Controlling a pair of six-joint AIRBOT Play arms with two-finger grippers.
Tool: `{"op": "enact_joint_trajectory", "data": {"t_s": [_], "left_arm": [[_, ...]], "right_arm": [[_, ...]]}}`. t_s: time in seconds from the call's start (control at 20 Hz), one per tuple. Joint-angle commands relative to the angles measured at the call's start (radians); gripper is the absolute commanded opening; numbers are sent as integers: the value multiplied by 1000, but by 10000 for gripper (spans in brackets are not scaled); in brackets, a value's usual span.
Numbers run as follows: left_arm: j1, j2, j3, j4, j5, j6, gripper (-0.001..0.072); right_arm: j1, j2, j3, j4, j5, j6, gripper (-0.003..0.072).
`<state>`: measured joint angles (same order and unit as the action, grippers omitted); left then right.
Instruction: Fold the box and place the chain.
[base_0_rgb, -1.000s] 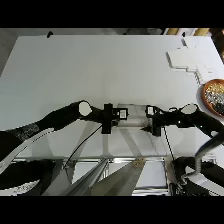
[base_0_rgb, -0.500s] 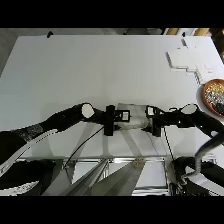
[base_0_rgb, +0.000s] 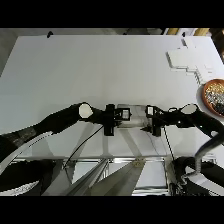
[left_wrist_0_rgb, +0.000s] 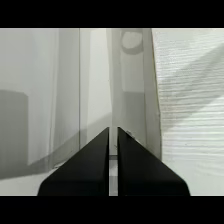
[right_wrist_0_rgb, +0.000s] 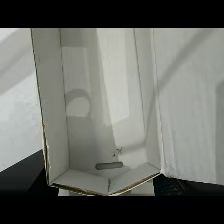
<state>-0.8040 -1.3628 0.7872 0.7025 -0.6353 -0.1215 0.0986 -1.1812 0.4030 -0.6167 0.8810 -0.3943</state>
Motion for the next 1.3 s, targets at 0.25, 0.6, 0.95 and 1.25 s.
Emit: {"op": "enact_joint_trajectory", "data": {"t_s": [0.25,0.6,0.95,1.25], "left_arm": [[75,242,1,406,-203,-930,2],[181,200,-5,462,-162,-1406,0],[186,-50,-5,406,-192,-1655,0],[163,-61,-5,239,-238,-1555,1]], "right_arm": [[0,0,0,-5,2,-3,413],[0,0,0,-5,2,-3,413],[0,0,0,-4,2,-3,413],[0,0,0,-4,2,-3,413]]}}
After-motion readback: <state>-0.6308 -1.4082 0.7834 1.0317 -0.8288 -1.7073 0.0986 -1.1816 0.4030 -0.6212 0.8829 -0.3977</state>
